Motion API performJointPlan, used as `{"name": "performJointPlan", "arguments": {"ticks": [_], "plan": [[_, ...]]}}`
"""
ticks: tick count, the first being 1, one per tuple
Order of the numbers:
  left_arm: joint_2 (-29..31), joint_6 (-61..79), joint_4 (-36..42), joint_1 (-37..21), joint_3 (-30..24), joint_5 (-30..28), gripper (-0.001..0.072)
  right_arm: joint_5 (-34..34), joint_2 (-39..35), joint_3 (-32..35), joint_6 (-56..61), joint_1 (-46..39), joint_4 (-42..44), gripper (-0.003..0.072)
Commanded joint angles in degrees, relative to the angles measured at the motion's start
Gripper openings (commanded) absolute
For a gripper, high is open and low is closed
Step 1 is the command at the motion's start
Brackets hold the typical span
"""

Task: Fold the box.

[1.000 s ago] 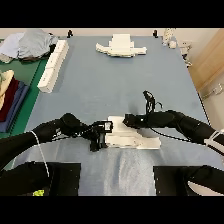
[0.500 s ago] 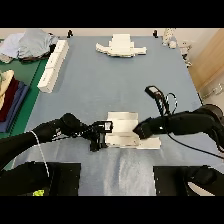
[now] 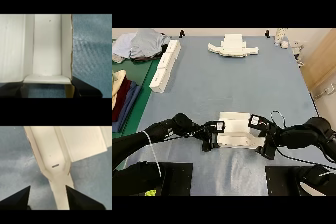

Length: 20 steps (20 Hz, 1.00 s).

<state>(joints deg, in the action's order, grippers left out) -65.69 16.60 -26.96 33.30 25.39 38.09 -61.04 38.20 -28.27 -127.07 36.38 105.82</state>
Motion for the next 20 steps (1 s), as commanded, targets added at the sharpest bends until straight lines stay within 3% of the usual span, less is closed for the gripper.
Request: {"name": "performJointPlan", "arguments": {"ticks": [1, 5, 6, 7, 8, 10, 11, 14, 20], "plan": [[0.00, 0.00, 0.00, -0.07, 0.04, 0.00, 0.0524, 9.49, 3.76, 1.92, -11.76, 0.13, -3.39, 0.0665], [0.00, 0.00, 0.00, -0.07, 0.04, 0.00, 0.0524, 14.14, 8.76, 1.92, -17.03, 0.15, 0.15, 0.0624], [0.00, 0.00, 0.00, -0.07, 0.04, 0.00, 0.0525, 14.53, 9.22, 1.90, -17.49, 0.15, 0.76, 0.0480], [0.00, 0.00, 0.00, -0.07, 0.04, 0.00, 0.0524, 14.64, 9.38, 1.90, -17.49, 0.15, 1.44, 0.0395], [0.00, 0.00, 0.00, -0.07, 0.04, 0.00, 0.0525, 14.56, 9.38, 1.90, -17.49, 0.15, 2.29, 0.0366], [0.00, 0.00, 0.00, -0.07, 0.04, 0.00, 0.0525, 14.49, 9.38, 1.90, -17.66, 0.17, 3.72, 0.0194], [0.00, 0.00, 0.00, -0.07, 0.04, 0.00, 0.0525, 14.56, 9.38, 1.90, -18.18, 0.15, 4.50, 0.0152], [0.00, 0.00, 0.00, -0.07, 0.04, 0.00, 0.0525, 15.13, 10.05, 1.90, -20.06, 0.17, 8.02, 0.0083], [0.00, 0.00, 0.00, -0.07, 0.04, 0.00, 0.0525, 16.87, 11.82, 1.90, -25.62, 0.17, 13.49, 0.0083]]}}
